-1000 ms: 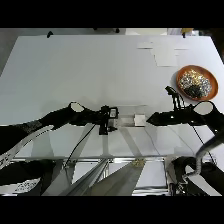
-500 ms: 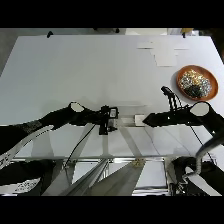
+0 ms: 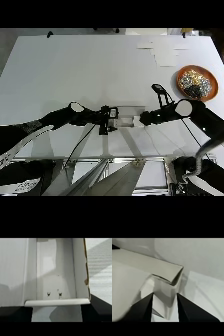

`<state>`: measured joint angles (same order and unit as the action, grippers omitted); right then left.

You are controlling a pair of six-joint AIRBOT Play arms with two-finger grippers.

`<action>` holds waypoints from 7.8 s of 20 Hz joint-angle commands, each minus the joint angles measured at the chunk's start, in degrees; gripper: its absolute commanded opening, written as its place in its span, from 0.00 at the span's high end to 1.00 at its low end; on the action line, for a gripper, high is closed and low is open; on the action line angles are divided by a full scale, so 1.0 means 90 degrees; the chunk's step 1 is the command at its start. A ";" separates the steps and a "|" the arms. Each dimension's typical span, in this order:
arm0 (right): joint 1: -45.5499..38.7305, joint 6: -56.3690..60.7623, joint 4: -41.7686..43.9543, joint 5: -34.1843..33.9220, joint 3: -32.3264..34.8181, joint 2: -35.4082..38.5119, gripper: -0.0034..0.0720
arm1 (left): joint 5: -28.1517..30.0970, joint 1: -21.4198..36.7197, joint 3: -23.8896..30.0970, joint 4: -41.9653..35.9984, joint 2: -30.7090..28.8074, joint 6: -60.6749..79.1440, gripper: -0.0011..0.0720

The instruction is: Fold the box and place the chain.

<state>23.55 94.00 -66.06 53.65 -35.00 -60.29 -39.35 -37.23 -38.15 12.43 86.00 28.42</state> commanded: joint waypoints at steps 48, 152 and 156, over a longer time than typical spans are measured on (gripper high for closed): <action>0.1719 0.4172 -0.2633 0.0685 -0.1088 -0.1753 0.92 | -0.0012 0.0000 -0.0005 0.0002 0.0000 0.0005 0.70; -0.1112 -0.2115 0.0814 0.3983 -0.3674 0.2176 0.93 | -0.0036 0.0000 -0.0005 0.0002 0.0000 0.0005 0.70; -0.0765 -0.2118 0.0831 0.3674 -0.3303 0.2254 0.93 | -0.0034 0.0000 -0.0005 0.0002 0.0000 0.0005 0.70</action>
<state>14.02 74.91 -59.24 88.38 -66.85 -40.71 -39.68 -37.23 -38.15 12.45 86.00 28.47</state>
